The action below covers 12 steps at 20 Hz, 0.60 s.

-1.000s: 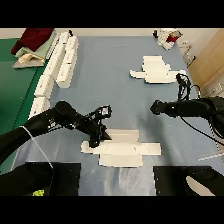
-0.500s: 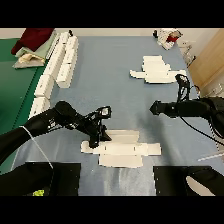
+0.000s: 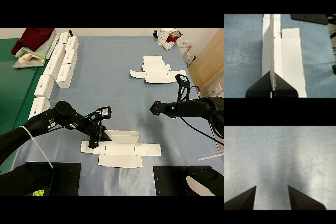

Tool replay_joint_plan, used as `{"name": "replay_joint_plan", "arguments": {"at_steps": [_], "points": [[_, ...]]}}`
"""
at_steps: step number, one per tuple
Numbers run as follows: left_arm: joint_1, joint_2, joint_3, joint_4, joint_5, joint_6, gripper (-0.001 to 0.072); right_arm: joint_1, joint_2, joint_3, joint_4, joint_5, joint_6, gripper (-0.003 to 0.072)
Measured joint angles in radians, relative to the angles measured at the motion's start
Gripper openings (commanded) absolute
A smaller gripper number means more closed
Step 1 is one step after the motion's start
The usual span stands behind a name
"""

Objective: Fold the box.

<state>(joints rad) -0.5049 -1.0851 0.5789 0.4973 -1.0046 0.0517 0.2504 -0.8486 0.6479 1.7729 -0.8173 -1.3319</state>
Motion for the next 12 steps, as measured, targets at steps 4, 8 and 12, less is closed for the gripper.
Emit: {"name": "replay_joint_plan", "arguments": {"at_steps": [4,8,12], "points": [[0.0,0.0,0.0,0.0,0.0,0.0,0.0013,0.0,0.0,0.0,0.019,-0.054,-0.003,0.0006],[0.0,0.0,0.0,0.0,0.001,0.0,0.0013,0.023,0.005,0.0,0.068,-0.19,-0.046,0.0004],[0.0,0.0,0.0,-0.001,0.002,0.0,0.0013,0.156,0.058,0.0,0.094,-0.33,-0.05,0.0003]]}}
